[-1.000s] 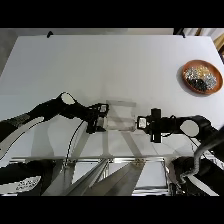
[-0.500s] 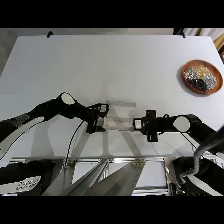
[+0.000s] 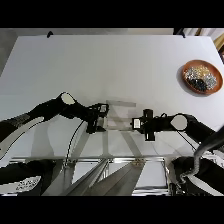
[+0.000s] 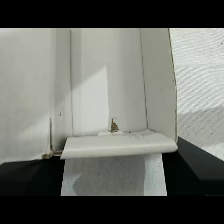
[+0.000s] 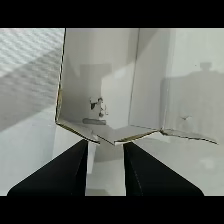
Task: Fold the box and place the chain.
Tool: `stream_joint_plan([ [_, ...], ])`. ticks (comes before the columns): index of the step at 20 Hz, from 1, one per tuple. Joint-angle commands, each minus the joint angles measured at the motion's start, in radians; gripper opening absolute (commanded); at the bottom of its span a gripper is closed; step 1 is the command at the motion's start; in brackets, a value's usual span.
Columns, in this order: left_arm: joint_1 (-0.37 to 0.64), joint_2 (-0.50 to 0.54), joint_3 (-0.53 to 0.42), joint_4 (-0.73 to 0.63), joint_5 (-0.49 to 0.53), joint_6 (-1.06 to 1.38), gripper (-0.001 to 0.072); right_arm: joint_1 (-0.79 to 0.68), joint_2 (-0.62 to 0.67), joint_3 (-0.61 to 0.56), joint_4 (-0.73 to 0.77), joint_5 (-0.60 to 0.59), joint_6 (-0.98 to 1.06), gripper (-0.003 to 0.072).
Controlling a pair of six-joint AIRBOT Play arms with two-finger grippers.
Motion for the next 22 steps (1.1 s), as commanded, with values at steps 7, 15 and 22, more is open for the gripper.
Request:
stream_joint_plan([
  [7, 0.001, 0.001, -0.001, 0.0, 0.0, 0.0, 0.0212, 0.045, -0.018, 0.0, 0.07, -0.037, -0.052, 0.022],
  [15, 0.001, 0.001, 0.0, 0.0, 0.0, 0.0, 0.0212, 0.051, -0.032, 0.005, 0.105, -0.109, -0.093, 0.0219],
  [22, 0.001, 0.001, -0.001, 0.0, 0.0, 0.0, 0.0212, 0.081, -0.067, 0.013, 0.138, -0.115, -0.119, 0.0232],
])
